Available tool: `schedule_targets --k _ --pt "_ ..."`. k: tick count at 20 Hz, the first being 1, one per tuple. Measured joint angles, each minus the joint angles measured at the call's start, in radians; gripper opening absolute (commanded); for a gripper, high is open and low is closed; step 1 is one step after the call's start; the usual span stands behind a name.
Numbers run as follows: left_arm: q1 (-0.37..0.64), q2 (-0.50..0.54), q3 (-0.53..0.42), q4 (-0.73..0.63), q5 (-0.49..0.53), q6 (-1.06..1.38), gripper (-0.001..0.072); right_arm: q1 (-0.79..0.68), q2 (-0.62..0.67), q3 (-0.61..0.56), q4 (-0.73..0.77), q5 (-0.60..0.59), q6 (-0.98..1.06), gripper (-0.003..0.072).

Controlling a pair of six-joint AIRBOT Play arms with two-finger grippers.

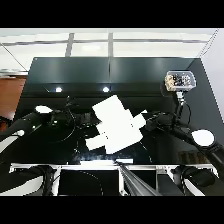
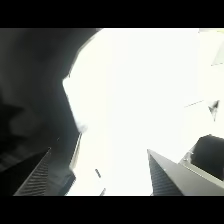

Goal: Fold the box and place the chain.

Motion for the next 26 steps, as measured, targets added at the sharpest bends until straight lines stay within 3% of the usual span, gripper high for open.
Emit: schedule_targets --k 6,11,13,16,17,19,20,21,22,23,24,26 --pt "-0.026 -0.134 0.037 -0.111 -0.045 0.178 0.0701 0.003 0.000 -0.001 0.006 0.039 -0.003 0.0013" --pt "-0.038 -0.199 0.093 -0.078 -0.163 0.261 0.0677 0.003 0.000 -0.001 0.008 0.047 0.000 0.0012" --pt "-0.039 -0.214 0.105 -0.027 -0.204 0.272 0.0540 0.003 0.000 -0.001 0.008 0.048 0.003 0.0013" --pt "-0.040 -0.224 0.113 0.012 -0.245 0.284 0.0452 0.003 0.000 -0.001 0.008 0.050 0.012 0.0013" --pt "-0.040 -0.226 0.114 0.013 -0.246 0.290 0.0373 0.003 0.000 -0.001 0.008 0.050 0.014 0.0013" --pt "-0.040 -0.230 0.116 0.021 -0.259 0.298 0.0114 0.003 0.000 -0.001 0.007 0.050 0.020 0.0013" --pt "-0.040 -0.234 0.116 0.021 -0.264 0.301 0.0047 0.003 0.000 0.000 0.007 0.050 0.024 0.0014" --pt "-0.040 -0.238 0.117 0.022 -0.269 0.303 0.0029 0.003 0.000 -0.001 0.006 0.050 0.031 0.0018" --pt "-0.039 -0.242 0.120 0.021 -0.274 0.309 0.0029 0.003 0.000 -0.001 0.006 0.051 0.037 0.0163" --pt "-0.038 -0.246 0.124 0.026 -0.277 0.308 0.0029 0.000 0.000 0.001 0.008 0.049 0.057 0.0525" --pt "-0.034 -0.249 0.132 0.035 -0.278 0.306 0.0028 -0.004 0.001 0.007 0.008 0.049 0.070 0.0648" --pt "-0.025 -0.251 0.159 0.045 -0.319 0.322 0.0025 -0.023 0.001 0.034 -0.025 0.074 0.093 0.0648"
